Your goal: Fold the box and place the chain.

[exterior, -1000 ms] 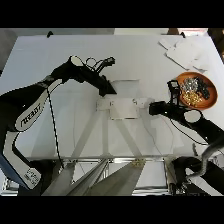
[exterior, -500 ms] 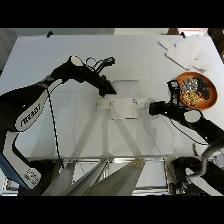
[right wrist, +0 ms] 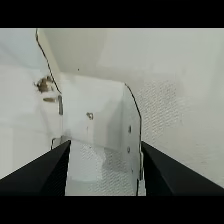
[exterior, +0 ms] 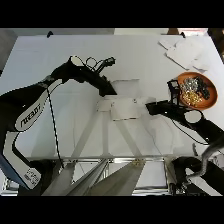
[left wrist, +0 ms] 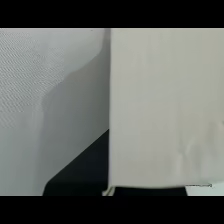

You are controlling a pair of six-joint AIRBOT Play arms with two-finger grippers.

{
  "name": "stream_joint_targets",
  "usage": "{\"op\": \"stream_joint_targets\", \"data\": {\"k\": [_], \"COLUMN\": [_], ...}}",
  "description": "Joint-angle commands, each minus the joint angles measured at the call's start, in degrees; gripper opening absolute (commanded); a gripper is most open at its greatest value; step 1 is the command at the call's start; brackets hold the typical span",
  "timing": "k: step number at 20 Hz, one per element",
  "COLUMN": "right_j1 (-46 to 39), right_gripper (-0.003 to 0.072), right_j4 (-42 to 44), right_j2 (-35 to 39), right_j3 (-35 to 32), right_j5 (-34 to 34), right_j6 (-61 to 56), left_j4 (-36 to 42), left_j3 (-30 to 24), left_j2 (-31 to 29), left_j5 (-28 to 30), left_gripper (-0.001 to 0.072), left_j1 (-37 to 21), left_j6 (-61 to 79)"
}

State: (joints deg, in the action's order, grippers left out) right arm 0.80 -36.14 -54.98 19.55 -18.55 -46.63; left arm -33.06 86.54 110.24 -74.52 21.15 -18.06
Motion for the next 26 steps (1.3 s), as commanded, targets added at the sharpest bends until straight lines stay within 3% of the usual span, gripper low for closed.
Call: {"op": "stream_joint_targets", "data": {"k": [1,8,11,13,15,19,26], "right_j1": [0.0,0.0,0.0,0.0,0.0,0.0,0.0], "right_gripper": [0.0475,0.0473,0.0454,0.0454,0.0454,0.0454,0.0454], "right_j4": [1.9,1.9,1.9,1.9,1.9,1.9,1.9], "right_j2": [4.2,20.4,23.8,24.0,24.0,24.0,24.0], "right_j3": [0.2,0.3,0.3,0.3,0.3,0.3,0.3], "right_j5": [1.5,13.5,15.9,15.7,14.6,13.2,13.2], "right_j6": [0.0,0.0,0.0,0.0,0.0,0.0,0.0], "left_j4": [-2.8,-9.0,-15.9,-14.0,-11.0,-5.0,-4.2], "left_j3": [0.0,0.0,-0.8,-3.7,-8.0,-16.3,-16.5], "left_j2": [-1.5,-16.2,-21.9,-23.7,-23.9,-22.6,-13.6], "left_j5": [-2.7,-6.2,-9.4,-8.9,-7.6,6.7,6.6], "left_gripper": [0.0005,0.0,0.0,0.0,0.0,0.0003,0.0002], "left_j1": [-0.2,-1.6,-1.4,-1.7,-1.6,-0.6,0.5], "left_j6": [-4.5,-6.0,-6.2,-4.5,-1.4,7.2,13.2]}}
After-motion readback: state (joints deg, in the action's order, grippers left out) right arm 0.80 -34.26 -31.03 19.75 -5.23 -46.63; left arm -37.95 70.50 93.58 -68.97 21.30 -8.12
